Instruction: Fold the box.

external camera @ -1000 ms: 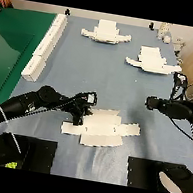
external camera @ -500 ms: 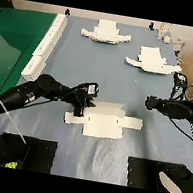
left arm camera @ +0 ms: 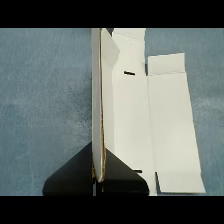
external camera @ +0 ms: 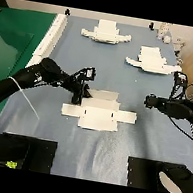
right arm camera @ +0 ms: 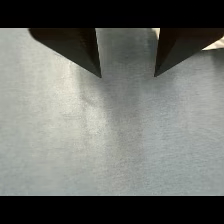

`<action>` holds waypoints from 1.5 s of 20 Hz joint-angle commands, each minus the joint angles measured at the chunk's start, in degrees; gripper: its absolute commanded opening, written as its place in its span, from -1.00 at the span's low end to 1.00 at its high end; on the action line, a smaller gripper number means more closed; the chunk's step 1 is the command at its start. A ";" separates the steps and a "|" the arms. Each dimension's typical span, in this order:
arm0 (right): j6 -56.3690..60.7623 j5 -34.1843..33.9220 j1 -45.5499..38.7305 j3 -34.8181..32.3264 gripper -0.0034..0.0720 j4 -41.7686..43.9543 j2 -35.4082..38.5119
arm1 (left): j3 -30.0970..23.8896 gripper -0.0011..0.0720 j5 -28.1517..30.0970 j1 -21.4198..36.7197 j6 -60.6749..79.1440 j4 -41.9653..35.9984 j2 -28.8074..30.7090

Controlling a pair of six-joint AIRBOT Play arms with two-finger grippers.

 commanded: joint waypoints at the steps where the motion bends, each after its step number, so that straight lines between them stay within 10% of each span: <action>1: 0.00 0.90 0.00 0.04 0.46 0.00 -0.02 | 0.17 -0.94 -1.62 0.68 0.57 -1.77 -0.44; 7: 0.00 1.22 0.02 0.04 0.46 -0.02 -0.02 | -12.83 -0.94 8.81 -1.60 19.10 -15.52 8.24; 14: 0.00 2.01 0.02 0.04 0.46 -0.02 -0.02 | -17.44 -0.94 22.34 -10.38 19.12 -13.86 9.16; 30: 0.00 1.99 0.02 0.04 0.46 0.04 -0.02 | -12.46 -0.93 13.53 -10.27 1.51 -2.27 9.18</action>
